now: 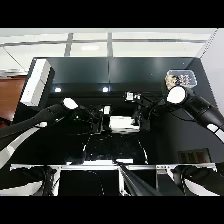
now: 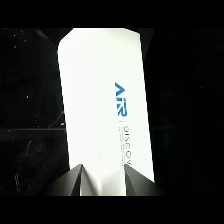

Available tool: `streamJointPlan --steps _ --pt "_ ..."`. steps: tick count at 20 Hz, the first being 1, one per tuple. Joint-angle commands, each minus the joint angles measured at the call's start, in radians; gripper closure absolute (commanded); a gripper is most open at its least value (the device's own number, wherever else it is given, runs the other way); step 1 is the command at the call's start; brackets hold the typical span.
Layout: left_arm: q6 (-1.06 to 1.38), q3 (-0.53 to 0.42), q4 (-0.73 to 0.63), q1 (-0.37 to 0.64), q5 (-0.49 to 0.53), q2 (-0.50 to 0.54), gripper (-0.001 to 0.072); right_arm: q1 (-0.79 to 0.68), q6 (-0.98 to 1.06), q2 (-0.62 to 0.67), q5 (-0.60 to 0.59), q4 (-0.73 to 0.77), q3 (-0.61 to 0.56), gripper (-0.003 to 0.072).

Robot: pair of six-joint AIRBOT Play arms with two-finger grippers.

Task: Fold the box and place the chain.

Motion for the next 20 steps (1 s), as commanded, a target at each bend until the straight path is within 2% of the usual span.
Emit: streamJointPlan --steps 1,7,10,17,18,19,20 --pt "-0.001 0.001 0.0 -0.001 0.0 0.0 0.0338 0.001 0.002 0.001 0.008 0.0 0.0 0.0474" --pt "-0.001 0.001 0.0 -0.001 0.0 0.0 0.0338 0.001 0.002 0.0 0.008 0.0 -0.002 0.0471" --pt "-0.001 0.001 0.0 -0.001 0.0 0.0 0.0338 0.003 0.002 0.0 0.008 0.0 -0.003 0.0561" --pt "-0.001 0.001 0.001 -0.001 0.0 0.0 0.0338 0.015 0.003 0.0 0.011 0.0 -0.023 0.056" --pt "-0.001 0.001 0.0 -0.001 0.0 0.0 0.0338 0.015 0.003 0.0 0.011 0.0 -0.025 0.0546" --pt "-0.001 0.001 0.0 -0.001 0.0 0.0 0.0338 0.015 0.003 0.0 0.009 0.0 -0.025 0.0477" --pt "-0.001 0.001 0.0 -0.001 0.0 0.0 0.0338 0.015 0.003 0.0 0.004 0.0 -0.026 0.0479"
